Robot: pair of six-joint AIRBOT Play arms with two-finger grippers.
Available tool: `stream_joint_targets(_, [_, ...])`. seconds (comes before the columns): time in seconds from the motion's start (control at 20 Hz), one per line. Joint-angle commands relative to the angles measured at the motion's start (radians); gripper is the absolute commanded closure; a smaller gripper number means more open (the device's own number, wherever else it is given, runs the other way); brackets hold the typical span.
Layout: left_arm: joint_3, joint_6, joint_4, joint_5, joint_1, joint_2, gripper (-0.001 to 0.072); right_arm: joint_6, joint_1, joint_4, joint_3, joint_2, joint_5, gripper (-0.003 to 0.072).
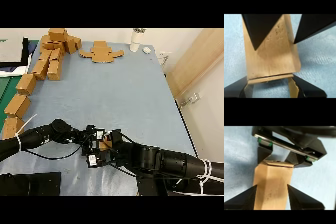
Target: Fold the box.
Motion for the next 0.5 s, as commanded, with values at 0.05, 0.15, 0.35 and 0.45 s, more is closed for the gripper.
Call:
stream_joint_targets(0.05, [0.000, 0.000, 0.000, 0.000, 0.000, 0.000, 0.0339, 0.023, 0.003, -0.018, 0.000, -0.008, 0.003, 0.0101])
stream_joint_targets(0.15, [0.000, 0.000, 0.000, 0.000, 0.000, 0.000, 0.0339, 0.036, 0.006, -0.018, 0.000, -0.008, 0.003, 0.0100])
stream_joint_targets(0.35, [0.000, 0.000, 0.000, 0.000, 0.000, 0.000, 0.0338, 0.060, 0.006, -0.022, 0.000, -0.024, 0.002, 0.0103])
stream_joint_targets(0.45, [0.000, 0.000, 0.000, 0.000, 0.000, 0.000, 0.0339, 0.069, 0.008, -0.024, 0.000, -0.029, 0.000, 0.0103])
